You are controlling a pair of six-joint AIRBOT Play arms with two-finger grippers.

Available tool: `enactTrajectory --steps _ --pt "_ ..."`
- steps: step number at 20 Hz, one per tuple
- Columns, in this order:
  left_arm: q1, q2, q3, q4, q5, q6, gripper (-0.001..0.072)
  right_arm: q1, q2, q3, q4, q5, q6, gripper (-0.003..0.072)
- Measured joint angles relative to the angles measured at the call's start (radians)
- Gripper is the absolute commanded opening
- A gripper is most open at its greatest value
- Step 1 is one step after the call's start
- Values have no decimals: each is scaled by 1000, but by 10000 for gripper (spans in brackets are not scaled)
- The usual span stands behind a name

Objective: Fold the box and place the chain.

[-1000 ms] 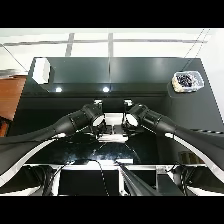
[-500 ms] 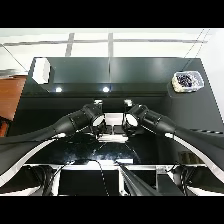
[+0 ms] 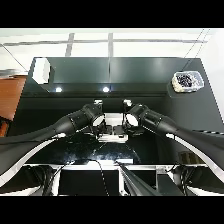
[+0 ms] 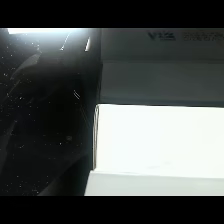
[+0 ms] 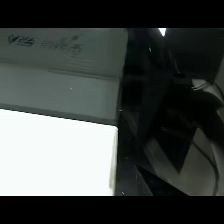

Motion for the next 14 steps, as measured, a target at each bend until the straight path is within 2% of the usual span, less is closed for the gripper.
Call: enactTrajectory --steps 3,7,13,14 --pt "0 0 0 -5 -1 0 33 0 48 0 -19 28 -43 485" --pt "0 0 0 -10 -2 0 33 0 179 0 -82 70 -106 486" --pt "0 0 0 -14 -2 0 33 -69 394 0 -309 171 -148 488" --pt "0 0 0 -15 -1 0 32 -107 410 0 -350 187 -157 625"
